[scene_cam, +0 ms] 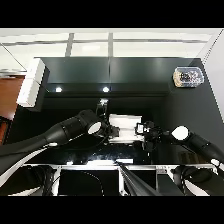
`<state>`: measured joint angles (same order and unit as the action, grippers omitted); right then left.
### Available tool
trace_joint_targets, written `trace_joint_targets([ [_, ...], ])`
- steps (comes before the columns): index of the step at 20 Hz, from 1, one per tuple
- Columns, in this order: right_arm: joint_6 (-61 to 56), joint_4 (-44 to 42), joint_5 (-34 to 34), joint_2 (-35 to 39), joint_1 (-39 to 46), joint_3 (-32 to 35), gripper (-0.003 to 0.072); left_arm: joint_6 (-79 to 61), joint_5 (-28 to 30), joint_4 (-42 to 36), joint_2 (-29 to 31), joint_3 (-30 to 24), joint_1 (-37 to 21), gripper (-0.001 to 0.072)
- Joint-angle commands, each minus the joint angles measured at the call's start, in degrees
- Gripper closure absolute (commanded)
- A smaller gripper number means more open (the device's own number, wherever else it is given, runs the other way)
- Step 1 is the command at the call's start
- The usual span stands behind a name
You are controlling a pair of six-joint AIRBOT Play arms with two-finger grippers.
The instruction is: Fold the box and place the chain.
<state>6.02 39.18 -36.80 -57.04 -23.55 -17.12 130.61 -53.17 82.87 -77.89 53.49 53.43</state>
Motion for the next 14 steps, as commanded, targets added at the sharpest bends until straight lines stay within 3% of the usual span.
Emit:
trace_joint_targets([
  [1,0.02,0.02,0.02,-0.02,-0.02,0.0,0.0217,3.43,-3.54,2.27,-2.25,2.58,1.51,0.0319],
  [3,0.0,0.04,0.02,-0.02,-0.02,0.0,0.0217,4.87,-4.17,2.16,-4.13,4.2,1.99,0.032],
  [5,0.0,0.04,0.02,-0.02,-0.02,0.0,0.0216,6.38,-4.33,1.64,-5.22,4.94,1.97,0.0366],
  [9,0.0,0.04,0.04,-0.02,-0.02,0.0,0.0216,6.36,-5.88,1.73,-7.21,6.58,1.97,0.0365],
  [11,0.0,0.04,0.04,-0.02,-0.02,0.0,0.0216,6.36,-5.86,2.16,-7.63,7.37,1.97,0.0426],
  [14,0.0,0.04,0.04,-0.02,-0.02,0.0,0.0217,6.36,-6.27,2.16,-7.65,7.43,1.97,0.0437],
])
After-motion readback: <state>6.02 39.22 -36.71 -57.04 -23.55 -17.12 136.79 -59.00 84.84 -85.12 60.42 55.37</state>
